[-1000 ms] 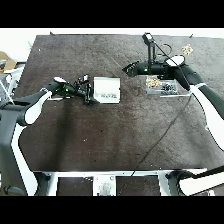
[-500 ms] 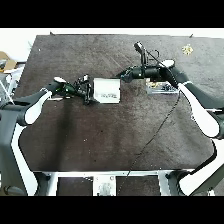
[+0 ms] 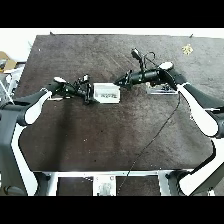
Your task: Fold the box and place the chain.
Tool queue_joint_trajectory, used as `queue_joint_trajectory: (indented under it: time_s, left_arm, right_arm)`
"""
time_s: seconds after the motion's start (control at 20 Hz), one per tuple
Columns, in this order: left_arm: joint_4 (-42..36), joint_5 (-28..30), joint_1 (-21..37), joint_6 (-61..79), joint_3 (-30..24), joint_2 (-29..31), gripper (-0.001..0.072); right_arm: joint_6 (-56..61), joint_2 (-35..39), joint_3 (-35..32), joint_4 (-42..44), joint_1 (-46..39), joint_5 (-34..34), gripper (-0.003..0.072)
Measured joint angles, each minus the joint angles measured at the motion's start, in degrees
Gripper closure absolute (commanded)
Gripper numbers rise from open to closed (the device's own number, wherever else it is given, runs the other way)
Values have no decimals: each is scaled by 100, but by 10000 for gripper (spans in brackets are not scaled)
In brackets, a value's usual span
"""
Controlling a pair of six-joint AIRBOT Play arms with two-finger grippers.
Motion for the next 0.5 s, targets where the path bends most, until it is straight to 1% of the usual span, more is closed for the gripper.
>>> queue_joint_trajectory:
  time_s: [0.2, 0.35, 0.4, 0.45, 0.5]
  left_arm:
    - [-2, 0, 0, 0, 0, -2, 545]
    - [0, 0, 0, 2, 0, 0, 546]
    - [0, 0, 0, 0, 0, 0, 546]
    - [0, 0, 0, 0, 0, 0, 546]
    - [-2, 0, 0, 0, 0, 0, 546]
  right_arm:
    - [-629, 201, -710, 166, 2, -208, 519]
    - [-1097, 258, -1032, 317, 39, -317, 517]
    - [-1248, 267, -1093, 343, 66, -343, 399]
    - [-1397, 273, -1132, 387, 90, -378, 341]
    - [-1563, 282, -1163, 437, 116, -404, 342]
